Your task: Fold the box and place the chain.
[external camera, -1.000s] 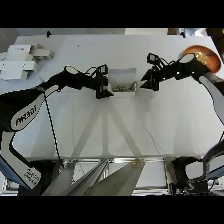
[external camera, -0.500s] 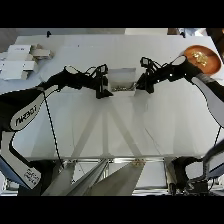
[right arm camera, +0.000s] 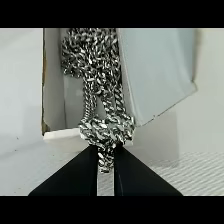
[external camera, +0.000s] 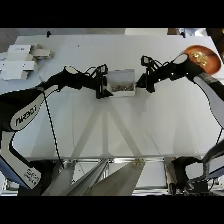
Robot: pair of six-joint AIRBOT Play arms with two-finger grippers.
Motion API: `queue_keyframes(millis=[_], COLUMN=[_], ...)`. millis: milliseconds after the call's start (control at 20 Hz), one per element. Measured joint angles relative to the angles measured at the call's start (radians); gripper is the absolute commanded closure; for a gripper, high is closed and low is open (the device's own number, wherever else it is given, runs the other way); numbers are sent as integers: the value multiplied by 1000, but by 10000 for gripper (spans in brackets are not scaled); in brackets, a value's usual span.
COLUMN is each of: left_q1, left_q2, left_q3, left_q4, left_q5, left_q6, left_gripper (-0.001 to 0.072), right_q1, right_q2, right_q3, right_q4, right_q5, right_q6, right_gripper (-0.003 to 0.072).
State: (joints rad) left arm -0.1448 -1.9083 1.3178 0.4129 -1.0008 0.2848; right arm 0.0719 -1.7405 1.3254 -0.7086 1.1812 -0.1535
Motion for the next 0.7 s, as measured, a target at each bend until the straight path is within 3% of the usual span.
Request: queue_keyframes(millis=[350, 700], left_q1=[-1, -1], left_q2=[0, 0], left_q3=[0, 0], left_q4=[-2, -2], left_q5=[3, 2], left_q6=[-2, -1], left_gripper=[314, 314], right_q1=[2, 71], right_q2=[96, 127], right_q3=[0, 0], right_q4=[-69, -11], right_q5=[21, -8], right_q6=[71, 94], right_gripper=[672, 672])
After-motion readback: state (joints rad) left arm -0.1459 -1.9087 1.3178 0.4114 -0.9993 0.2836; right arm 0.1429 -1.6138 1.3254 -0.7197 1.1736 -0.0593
